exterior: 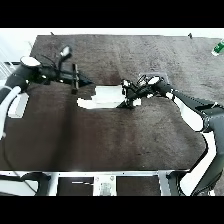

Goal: Fold the box and place the chain.

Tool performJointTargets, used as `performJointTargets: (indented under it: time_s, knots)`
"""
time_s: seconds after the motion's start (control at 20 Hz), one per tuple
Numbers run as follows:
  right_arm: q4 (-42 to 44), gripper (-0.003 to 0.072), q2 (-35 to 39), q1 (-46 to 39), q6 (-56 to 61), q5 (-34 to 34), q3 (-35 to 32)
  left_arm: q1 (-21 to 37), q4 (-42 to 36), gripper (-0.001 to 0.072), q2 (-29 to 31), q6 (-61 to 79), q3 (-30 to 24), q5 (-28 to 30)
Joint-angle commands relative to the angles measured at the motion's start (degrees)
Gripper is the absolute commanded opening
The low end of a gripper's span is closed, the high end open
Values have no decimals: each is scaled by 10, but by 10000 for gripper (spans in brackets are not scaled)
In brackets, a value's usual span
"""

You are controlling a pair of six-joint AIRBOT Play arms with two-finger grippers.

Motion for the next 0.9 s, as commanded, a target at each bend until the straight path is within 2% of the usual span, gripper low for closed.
performJointTargets:
  time_s: [0.0, 0.2, 0.3, 0.45, 0.85]
  knots:
    - [0, 557, 0, 0, 0, 0, 0, -50, -35, 13, 80, 36, -116, 147]
    - [0, 557, 0, 0, 0, 0, 0, -79, -50, 14, 80, 36, -164, 148]
    - [0, 557, 0, 0, 0, 0, 0, -82, -53, 14, 69, 36, -167, 153]
    - [0, 557, 0, 0, 0, 0, 0, -82, -88, 16, 40, 51, -164, 203]
    - [0, 557, 0, 0, 0, 0, 0, -81, -69, 16, -95, 36, -14, 219]
